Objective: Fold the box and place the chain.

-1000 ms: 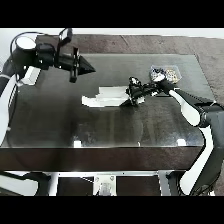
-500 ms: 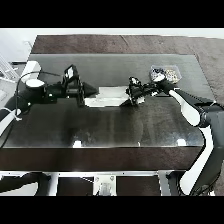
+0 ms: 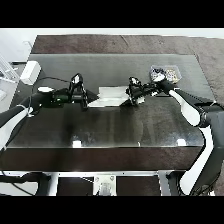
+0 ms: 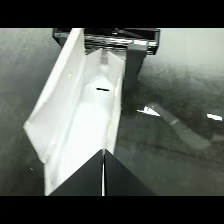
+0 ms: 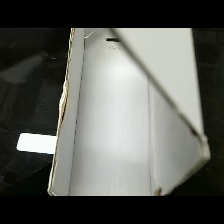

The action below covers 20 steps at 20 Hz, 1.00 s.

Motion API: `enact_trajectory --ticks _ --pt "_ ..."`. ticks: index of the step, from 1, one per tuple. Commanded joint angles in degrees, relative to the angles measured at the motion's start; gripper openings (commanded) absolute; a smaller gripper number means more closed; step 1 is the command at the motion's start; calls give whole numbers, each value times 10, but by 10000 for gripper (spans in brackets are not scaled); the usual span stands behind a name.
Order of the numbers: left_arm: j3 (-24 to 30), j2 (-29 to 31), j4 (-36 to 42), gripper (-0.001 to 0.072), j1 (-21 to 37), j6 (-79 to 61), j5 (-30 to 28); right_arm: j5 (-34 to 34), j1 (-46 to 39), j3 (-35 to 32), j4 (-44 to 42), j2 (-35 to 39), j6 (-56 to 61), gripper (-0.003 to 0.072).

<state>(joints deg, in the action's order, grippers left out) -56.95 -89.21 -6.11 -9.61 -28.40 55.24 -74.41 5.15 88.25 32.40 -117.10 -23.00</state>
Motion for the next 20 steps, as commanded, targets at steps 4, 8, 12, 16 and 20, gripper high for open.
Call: enact_trajectory --ticks 4,8,12,16,20 --pt "-127 -90 3 18 -6 29 8 0 0 0 0 0 0 499" --pt "-174 -122 -14 18 -40 29 -43 0 0 0 0 0 0 500" --pt "-192 -141 -16 18 -53 28 -132 0 0 0 0 0 0 500" --pt "-206 -155 -16 18 -53 28 -156 0 0 0 0 0 0 499" --pt "-206 -168 -17 18 -53 29 -154 0 0 0 0 0 0 500"
